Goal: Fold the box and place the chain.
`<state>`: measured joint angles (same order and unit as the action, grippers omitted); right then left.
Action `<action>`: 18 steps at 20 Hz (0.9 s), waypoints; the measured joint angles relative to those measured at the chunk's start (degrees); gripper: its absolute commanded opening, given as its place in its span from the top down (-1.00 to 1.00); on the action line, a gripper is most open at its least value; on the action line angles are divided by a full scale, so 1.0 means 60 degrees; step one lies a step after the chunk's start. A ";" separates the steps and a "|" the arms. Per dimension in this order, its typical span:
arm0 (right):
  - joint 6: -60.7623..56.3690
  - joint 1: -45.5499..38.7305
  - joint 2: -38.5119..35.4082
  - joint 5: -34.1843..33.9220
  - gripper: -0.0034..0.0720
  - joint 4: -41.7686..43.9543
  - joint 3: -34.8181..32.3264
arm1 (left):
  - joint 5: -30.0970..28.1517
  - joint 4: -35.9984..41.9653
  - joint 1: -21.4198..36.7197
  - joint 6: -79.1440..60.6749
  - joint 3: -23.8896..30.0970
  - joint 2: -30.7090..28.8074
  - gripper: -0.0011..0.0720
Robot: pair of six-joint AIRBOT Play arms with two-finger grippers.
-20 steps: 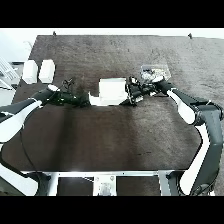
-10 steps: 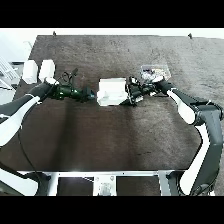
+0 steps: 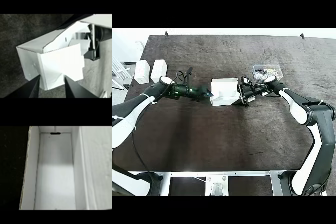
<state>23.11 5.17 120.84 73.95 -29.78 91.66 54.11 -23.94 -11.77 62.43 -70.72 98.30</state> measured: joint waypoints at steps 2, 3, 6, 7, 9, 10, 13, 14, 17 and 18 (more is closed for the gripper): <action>0.0000 0.0000 0.0000 0.0000 -0.63 0.0000 0.0000 | -0.0055 -0.0113 -0.0109 0.0404 -0.0120 0.0000 -0.01; 0.0000 0.0000 0.0000 0.0000 -0.63 0.0000 0.0000 | -0.0084 -0.0255 -0.0178 0.0674 -0.0197 0.0000 -0.01; 0.0000 0.0000 0.0000 0.0000 -0.63 0.0000 0.0000 | -0.0197 -0.0841 -0.0379 0.1559 -0.0437 0.0000 -0.01; 0.0000 0.0000 0.0000 0.0000 -0.63 0.0000 0.0000 | -0.0240 -0.1093 -0.0452 0.1887 -0.0521 0.0000 -0.01; 0.0000 0.0000 0.0000 0.0000 -0.63 0.0000 0.0000 | -0.0273 -0.1596 -0.0597 0.2506 -0.0688 0.0000 -0.01; 0.0000 0.0000 0.0000 0.0000 -0.63 0.0000 0.0000 | -0.0280 -0.1891 -0.0678 0.2827 -0.0790 0.0000 -0.01; 0.0000 0.0000 0.0000 0.0000 -0.63 0.0000 0.0000 | -0.0310 -0.2809 -0.0925 0.3738 -0.1129 0.0004 -0.01; 0.0000 0.0000 0.0000 0.0000 -0.63 0.0000 0.0000 | -0.0306 -0.3155 -0.1016 0.4058 -0.1271 0.0015 -0.01; 0.0000 0.0000 0.0000 0.0000 -0.63 0.0004 0.0000 | -0.0328 -0.4062 -0.1264 0.4918 -0.1636 0.0062 -0.01; 0.0000 0.0000 0.0000 0.0000 -0.63 0.0004 0.0000 | -0.0350 -0.4324 -0.1344 0.5176 -0.1738 0.0073 -0.01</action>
